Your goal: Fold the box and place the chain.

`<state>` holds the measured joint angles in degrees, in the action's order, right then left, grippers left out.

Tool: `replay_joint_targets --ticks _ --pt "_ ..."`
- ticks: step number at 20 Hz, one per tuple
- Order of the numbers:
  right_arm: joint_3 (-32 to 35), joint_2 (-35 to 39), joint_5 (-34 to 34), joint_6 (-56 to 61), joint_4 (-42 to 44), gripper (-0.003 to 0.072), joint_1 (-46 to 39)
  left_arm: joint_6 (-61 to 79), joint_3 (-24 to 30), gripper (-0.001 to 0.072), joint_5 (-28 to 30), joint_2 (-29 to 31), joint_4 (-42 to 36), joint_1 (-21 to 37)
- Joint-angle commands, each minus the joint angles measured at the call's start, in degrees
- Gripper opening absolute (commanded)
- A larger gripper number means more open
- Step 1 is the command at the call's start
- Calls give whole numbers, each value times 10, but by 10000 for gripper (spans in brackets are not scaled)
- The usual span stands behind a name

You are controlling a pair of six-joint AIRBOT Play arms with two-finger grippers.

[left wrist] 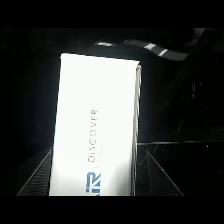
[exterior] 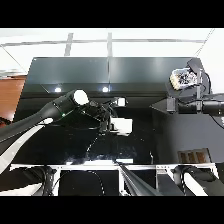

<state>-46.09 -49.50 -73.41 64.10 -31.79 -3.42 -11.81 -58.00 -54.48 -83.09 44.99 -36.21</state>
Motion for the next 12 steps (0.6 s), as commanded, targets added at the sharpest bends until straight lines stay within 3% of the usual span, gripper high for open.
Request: replay_joint_targets --ticks 1,9,12 --pt "0 1 1 -1 0 13 0 0 -1 704 4 -2 0 0" --pt "0 1 2 -1 0 13 0 0 -1 704 3 -2 2 -4" --pt "0 1 1 -1 0 14 0 0 -1 704 5 -11 39 -18"
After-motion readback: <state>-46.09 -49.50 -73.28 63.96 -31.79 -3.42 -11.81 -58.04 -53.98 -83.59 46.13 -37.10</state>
